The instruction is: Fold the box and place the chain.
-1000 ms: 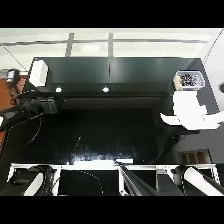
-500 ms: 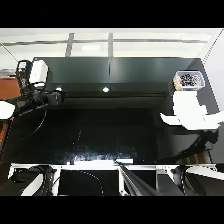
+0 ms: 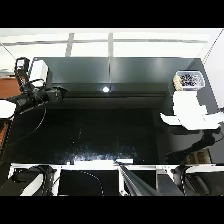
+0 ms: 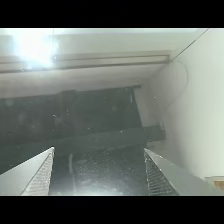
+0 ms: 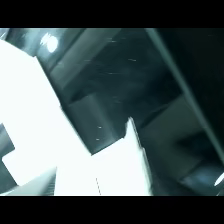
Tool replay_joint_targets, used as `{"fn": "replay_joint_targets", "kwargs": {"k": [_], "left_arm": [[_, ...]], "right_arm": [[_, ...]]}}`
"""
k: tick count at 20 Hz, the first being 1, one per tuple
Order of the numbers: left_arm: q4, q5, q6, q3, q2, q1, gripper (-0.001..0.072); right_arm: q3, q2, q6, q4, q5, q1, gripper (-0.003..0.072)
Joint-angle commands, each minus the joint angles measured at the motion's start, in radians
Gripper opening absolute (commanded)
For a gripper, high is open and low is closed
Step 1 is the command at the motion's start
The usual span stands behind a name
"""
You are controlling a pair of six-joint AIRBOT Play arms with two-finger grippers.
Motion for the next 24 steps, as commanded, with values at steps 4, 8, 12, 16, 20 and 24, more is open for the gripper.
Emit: {"fn": "replay_joint_targets", "kwargs": {"k": [4, 8, 12, 16, 20, 24], "left_arm": [[-0.053, 0.003, -0.001, 0.001, -0.001, 0.000, 0.0636], [-0.053, 0.003, -0.001, 0.001, -0.001, 0.000, 0.0636], [-0.054, 0.002, -0.001, 0.001, -0.001, 0.000, 0.0636], [-0.054, -0.058, -0.001, 0.001, -0.001, 0.000, 0.0637], [-0.080, -0.213, 0.000, 0.001, -0.001, -0.019, 0.0636], [-0.082, -0.202, -0.003, -0.004, -0.011, -0.140, 0.0636]], "right_arm": [[0.051, -0.084, -0.018, -0.018, 0.100, 0.058, 0.0532], [0.051, -0.083, -0.150, 0.013, 0.154, 0.057, 0.0063], [0.027, -0.051, -0.185, 0.094, 0.209, 0.067, 0.0049], [-0.071, 0.025, -0.205, 0.106, 0.183, 0.130, 0.0048], [-0.241, 0.164, -0.218, 0.193, 0.046, 0.273, 0.0046], [-0.407, 0.366, -0.291, 0.331, -0.082, 0.486, 0.0045]]}}
